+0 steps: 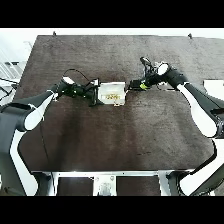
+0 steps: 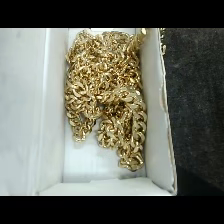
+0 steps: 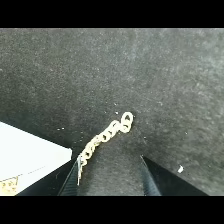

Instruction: Fold the box and place the chain.

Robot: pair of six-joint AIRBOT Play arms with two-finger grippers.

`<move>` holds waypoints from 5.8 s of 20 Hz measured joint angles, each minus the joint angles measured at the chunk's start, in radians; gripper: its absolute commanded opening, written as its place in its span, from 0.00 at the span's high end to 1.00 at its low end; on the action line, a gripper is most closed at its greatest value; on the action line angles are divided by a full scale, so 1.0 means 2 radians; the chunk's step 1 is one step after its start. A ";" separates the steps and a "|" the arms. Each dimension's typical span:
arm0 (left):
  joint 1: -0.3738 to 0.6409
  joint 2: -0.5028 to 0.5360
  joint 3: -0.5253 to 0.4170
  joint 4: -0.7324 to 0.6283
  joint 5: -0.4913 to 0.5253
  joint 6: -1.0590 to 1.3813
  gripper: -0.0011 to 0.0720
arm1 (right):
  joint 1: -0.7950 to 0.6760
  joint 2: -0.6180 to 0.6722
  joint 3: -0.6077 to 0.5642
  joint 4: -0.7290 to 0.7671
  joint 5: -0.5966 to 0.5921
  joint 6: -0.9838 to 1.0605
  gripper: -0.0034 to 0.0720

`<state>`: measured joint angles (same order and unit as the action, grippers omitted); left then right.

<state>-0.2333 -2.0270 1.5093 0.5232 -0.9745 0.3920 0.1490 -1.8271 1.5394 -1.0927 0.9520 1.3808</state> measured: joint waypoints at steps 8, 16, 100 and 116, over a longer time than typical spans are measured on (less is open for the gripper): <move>0.000 0.000 0.000 0.000 -0.002 0.000 0.51 | 0.039 -0.019 0.042 -0.082 0.015 0.094 0.33; 0.000 0.000 0.000 0.001 -0.007 0.001 0.51 | 0.071 -0.039 0.065 -0.145 0.043 0.174 0.40; 0.000 0.000 0.000 0.000 -0.005 0.000 0.51 | -0.023 0.248 -0.179 0.078 -0.197 -0.323 0.85; 0.000 0.000 0.000 0.000 -0.002 0.000 0.51 | -0.026 -0.002 0.065 0.244 0.101 -0.519 0.83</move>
<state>-0.2337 -2.0266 1.5085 0.5228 -0.9794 0.3923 0.0971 -1.8313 1.6703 -0.6052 1.1538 0.3435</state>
